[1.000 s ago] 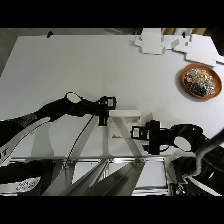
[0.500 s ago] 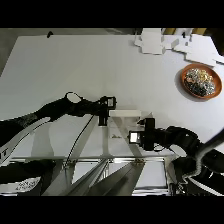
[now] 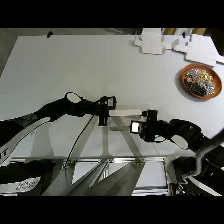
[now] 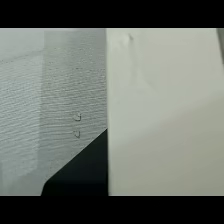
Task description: Fold the box and place the chain.
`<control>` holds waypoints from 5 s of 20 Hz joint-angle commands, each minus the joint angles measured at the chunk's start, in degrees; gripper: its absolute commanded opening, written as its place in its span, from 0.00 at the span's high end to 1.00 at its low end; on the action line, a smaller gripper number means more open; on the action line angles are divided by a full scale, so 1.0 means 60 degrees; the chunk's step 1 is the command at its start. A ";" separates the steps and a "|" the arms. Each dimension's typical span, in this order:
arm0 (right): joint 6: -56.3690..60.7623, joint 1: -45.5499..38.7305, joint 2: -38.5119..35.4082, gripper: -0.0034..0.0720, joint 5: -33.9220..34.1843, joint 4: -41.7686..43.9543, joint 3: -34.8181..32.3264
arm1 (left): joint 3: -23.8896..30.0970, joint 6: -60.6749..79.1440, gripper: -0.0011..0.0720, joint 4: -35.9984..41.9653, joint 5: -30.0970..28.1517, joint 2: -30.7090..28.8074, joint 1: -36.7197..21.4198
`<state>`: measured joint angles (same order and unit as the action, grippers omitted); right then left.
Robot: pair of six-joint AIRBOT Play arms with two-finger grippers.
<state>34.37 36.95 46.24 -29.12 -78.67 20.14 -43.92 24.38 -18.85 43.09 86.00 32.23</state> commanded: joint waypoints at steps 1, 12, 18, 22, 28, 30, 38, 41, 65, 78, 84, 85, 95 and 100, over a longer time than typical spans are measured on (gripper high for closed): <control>-0.0342 -0.0408 0.0004 0.04 -0.0317 0.0368 0.0433 | 0.0004 0.0004 0.97 0.0000 -0.0004 0.0000 0.0000; -0.6477 -0.2951 0.1169 0.04 -0.1825 0.6237 0.0525 | 0.0004 0.0004 0.97 0.0000 0.0004 0.0000 0.0000; -0.9227 -0.4375 0.2331 0.04 -0.2994 0.8389 0.0521 | 0.0004 0.0004 0.97 -0.0004 0.0000 0.0000 0.0000; -1.0590 -0.4524 0.3187 0.04 -0.3038 0.8732 0.0521 | 0.0004 0.0004 0.97 0.0000 0.0004 0.0000 0.0000; -1.1795 -0.4521 0.3869 0.05 -0.3271 0.9362 0.0521 | 0.0004 0.0004 0.97 0.0000 0.0004 0.0000 0.0000; -1.1825 -0.4521 0.3949 0.05 -0.3260 0.9664 0.0521 | 0.0004 0.0004 0.97 0.0000 0.0000 0.0000 0.0000; -1.2072 -0.4524 0.4597 0.17 -0.3242 0.9821 0.0521 | 0.0004 0.0004 0.97 0.0000 0.0004 0.0000 0.0000; -1.2189 -0.4524 0.4597 0.37 -0.3238 0.9868 0.0521 | 0.0004 0.0004 0.97 0.0000 0.0004 0.0000 0.0000; -1.2280 -0.4521 0.4583 0.50 -0.3257 0.9836 0.0521 | 0.0004 -0.0058 0.97 0.0029 0.0255 -0.0007 0.0000; -1.2280 -0.4521 0.4583 0.50 -0.3260 0.9836 0.0521 | 0.0004 -0.4222 0.10 -0.3424 0.0710 -0.2586 -0.0984; -1.2280 -0.4521 0.4583 0.50 -0.3257 0.9836 0.0521 | 0.0007 -0.5242 0.98 -0.4459 0.2404 -0.3461 -0.0270; -1.2280 -0.4521 0.4583 0.50 -0.3257 0.9836 0.0521 | 0.0007 -0.5577 0.98 -0.4481 0.2335 -0.3446 0.0073; -1.2280 -0.4521 0.4583 0.50 -0.3257 0.9836 0.0521 | 0.0000 -0.6069 0.98 -0.2586 -0.3789 -0.2364 0.2000; -1.2280 -0.4521 0.4583 0.50 -0.3257 0.9836 0.0521 | -0.0229 -0.6076 0.98 -0.2422 -0.3982 -0.1042 0.1395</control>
<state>-39.33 9.82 73.78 -48.66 -19.68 23.29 -44.80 -12.01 -34.87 21.63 75.40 42.19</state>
